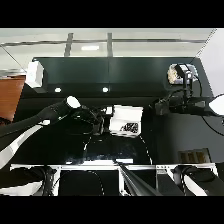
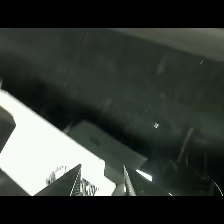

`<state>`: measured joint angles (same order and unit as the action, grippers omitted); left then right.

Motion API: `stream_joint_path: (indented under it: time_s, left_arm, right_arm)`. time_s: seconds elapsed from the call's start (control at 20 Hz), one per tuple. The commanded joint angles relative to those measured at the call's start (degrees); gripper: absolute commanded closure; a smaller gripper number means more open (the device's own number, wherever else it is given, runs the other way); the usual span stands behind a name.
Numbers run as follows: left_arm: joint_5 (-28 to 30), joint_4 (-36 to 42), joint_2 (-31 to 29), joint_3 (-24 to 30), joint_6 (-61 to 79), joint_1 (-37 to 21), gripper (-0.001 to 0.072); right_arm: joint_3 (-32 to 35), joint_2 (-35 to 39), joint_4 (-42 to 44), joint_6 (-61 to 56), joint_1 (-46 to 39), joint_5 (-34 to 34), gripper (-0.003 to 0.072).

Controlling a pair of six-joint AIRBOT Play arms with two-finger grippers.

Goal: Fold the box and place the chain.

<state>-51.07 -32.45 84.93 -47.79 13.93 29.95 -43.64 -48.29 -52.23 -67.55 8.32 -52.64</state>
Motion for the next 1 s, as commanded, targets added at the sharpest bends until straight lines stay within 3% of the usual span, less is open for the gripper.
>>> stream_joint_path:
  time_s: [0.0,0.15,0.2,0.25,0.5,0.65,0.75,0.95]
  left_arm:
    - [2.84,0.33,-0.11,-0.07,-4.17,0.02,0.0378]
    - [3.41,0.07,-0.11,-0.04,-4.33,0.04,0.0378]
    - [3.41,-0.04,-0.11,-0.04,-4.33,0.04,0.0378]
    - [3.43,-0.07,-0.11,-0.04,-4.33,0.02,0.0377]
    - [3.50,-0.07,-0.09,-0.04,-4.28,0.02,0.0377]
    - [3.48,-0.07,-0.09,-0.04,-4.28,0.02,0.0377]
    - [3.48,-0.07,-0.09,-0.04,-4.28,0.02,0.0377]
    - [3.45,-0.07,-0.09,-0.04,-4.28,0.04,0.0377]
  right_arm:
    - [-0.02,-0.59,0.22,-8.66,0.02,8.83,0.0368]
    - [-1.11,-4.50,5.16,-9.79,0.02,11.85,0.0352]
    - [-2.47,-6.78,6.43,-9.79,0.07,11.58,0.0134]
    - [-3.96,-9.03,6.40,-9.42,0.52,11.34,0.0037]
    - [-6.23,-19.17,3.80,-2.51,4.57,11.34,0.0037]
    - [-6.23,-20.90,0.57,1.66,6.19,10.67,0.0037]
    - [-6.40,-20.39,1.40,10.36,6.40,6.60,0.0038]
    - [-8.02,-17.59,1.18,30.38,6.40,-8.24,0.0037]
